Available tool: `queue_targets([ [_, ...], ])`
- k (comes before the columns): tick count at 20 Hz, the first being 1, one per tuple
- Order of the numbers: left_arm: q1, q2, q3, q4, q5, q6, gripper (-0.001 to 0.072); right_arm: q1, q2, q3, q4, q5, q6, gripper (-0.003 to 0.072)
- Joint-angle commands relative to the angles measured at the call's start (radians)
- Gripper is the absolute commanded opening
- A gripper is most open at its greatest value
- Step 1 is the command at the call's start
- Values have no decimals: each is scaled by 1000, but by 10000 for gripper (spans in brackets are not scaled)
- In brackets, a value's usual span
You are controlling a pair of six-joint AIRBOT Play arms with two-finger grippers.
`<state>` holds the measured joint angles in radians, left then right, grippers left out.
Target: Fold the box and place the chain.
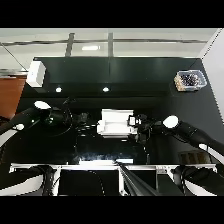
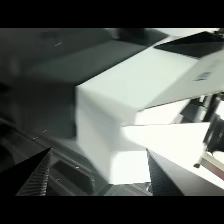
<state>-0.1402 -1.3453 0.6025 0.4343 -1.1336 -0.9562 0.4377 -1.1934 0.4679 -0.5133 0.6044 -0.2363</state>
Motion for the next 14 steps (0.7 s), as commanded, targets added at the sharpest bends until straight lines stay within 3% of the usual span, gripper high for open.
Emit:
queue_targets([
  [1,-6,-1,48,10,-53,14,707,1,0,0,0,0,0,78],
  [4,-38,-1,72,25,-72,14,671,1,0,0,0,1,0,78],
  [6,-72,-1,97,61,-72,6,505,1,0,0,0,1,0,78],
  [7,-90,-1,110,72,-72,5,480,1,0,0,0,1,0,78],
  [10,-140,-1,152,150,-71,-75,481,1,0,0,0,1,0,78],
  [14,-201,-1,218,325,-40,-224,536,1,0,0,0,0,0,78],
])
